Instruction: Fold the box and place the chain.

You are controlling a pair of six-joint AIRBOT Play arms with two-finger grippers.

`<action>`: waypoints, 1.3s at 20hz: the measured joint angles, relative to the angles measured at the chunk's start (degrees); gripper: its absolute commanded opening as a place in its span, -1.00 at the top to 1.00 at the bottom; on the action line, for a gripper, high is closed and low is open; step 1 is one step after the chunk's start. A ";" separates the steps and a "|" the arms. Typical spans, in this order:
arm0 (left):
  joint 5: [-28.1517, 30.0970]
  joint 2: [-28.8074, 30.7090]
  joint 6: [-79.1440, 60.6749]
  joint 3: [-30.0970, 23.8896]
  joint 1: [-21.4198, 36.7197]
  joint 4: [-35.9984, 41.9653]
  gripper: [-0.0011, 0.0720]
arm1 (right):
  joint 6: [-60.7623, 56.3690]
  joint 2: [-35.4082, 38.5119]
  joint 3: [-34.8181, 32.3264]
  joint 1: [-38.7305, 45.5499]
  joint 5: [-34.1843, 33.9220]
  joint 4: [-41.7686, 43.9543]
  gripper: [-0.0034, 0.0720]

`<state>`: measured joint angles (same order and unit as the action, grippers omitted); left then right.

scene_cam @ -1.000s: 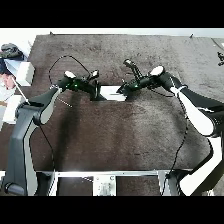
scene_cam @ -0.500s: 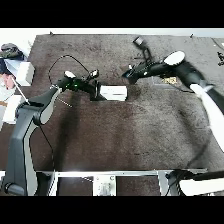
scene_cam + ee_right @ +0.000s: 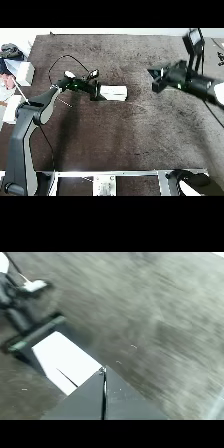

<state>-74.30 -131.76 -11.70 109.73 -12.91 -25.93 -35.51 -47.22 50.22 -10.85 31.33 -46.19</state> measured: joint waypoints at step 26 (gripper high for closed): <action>49.20 29.27 69.77 -16.68 18.82 -34.69 0.96 | -0.37 9.73 -16.44 0.00 -12.44 -3.13 0.87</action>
<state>-25.10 -102.50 58.06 93.06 5.91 -60.62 -35.88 -37.50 33.78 -10.85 18.90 -49.32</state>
